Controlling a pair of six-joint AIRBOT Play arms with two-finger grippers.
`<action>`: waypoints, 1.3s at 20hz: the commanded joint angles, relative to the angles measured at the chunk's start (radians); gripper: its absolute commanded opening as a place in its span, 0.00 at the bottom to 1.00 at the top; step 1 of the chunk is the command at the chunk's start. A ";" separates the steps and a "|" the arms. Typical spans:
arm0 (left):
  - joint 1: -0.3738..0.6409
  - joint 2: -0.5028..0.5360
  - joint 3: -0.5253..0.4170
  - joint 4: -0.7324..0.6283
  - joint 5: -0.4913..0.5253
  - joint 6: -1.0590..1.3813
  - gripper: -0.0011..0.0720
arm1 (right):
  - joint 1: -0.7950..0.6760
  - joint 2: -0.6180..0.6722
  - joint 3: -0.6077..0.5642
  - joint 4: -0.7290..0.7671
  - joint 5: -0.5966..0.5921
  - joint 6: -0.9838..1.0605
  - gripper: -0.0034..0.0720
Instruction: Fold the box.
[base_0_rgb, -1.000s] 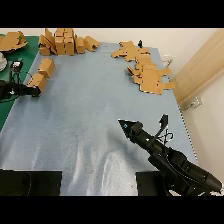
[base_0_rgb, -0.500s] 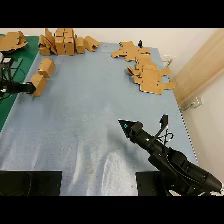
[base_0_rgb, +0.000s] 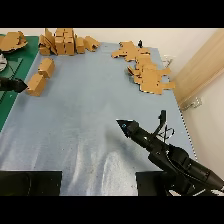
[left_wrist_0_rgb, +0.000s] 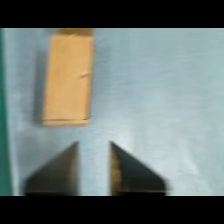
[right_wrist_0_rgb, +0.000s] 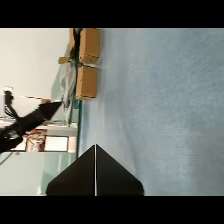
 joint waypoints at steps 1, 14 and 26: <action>-0.113 0.080 0.001 -0.059 -0.117 0.010 0.03 | -0.024 -0.075 0.167 -0.269 -0.307 -0.026 0.05; -0.695 0.029 -0.005 0.046 -0.200 -0.337 0.03 | -0.026 -0.748 0.763 -0.071 -0.746 -0.826 0.05; -0.713 0.022 -0.005 0.040 -0.205 -0.336 0.03 | -0.026 -0.748 0.764 -0.075 -0.771 -0.836 0.05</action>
